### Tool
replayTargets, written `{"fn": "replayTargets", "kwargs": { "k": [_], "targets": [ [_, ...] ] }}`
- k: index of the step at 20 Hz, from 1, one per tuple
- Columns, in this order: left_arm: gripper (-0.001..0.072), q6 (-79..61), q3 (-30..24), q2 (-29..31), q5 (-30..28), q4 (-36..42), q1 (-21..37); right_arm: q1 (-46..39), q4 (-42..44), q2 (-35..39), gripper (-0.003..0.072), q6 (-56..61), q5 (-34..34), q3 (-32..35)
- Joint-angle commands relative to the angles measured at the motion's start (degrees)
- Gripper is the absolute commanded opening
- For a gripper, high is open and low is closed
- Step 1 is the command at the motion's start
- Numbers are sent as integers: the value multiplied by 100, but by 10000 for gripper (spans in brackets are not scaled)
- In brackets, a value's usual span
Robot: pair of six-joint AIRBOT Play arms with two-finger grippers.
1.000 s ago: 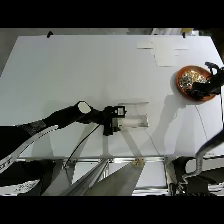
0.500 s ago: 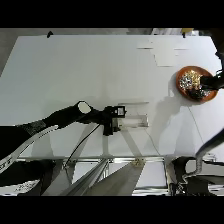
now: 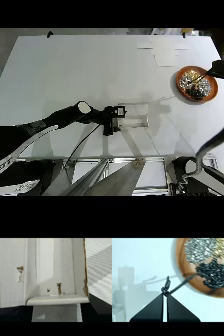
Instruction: Fold the box and place the chain.
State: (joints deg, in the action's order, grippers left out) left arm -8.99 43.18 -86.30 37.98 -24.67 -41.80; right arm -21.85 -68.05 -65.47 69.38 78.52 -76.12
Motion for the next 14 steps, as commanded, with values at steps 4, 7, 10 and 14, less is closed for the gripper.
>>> {"fn": "replayTargets", "kwargs": {
  "k": [4,7,10,14],
  "targets": [
    [270,0,-2,2,0,0,0,1255,295,1032,15,-63,697,-2],
    [270,0,-2,2,0,0,0,1993,297,1364,15,-17,918,0],
    [270,0,-2,2,0,0,0,2758,299,1589,15,131,1121,7],
    [270,0,-2,2,-2,0,0,3866,302,1655,15,422,1084,37]
  ]
}}
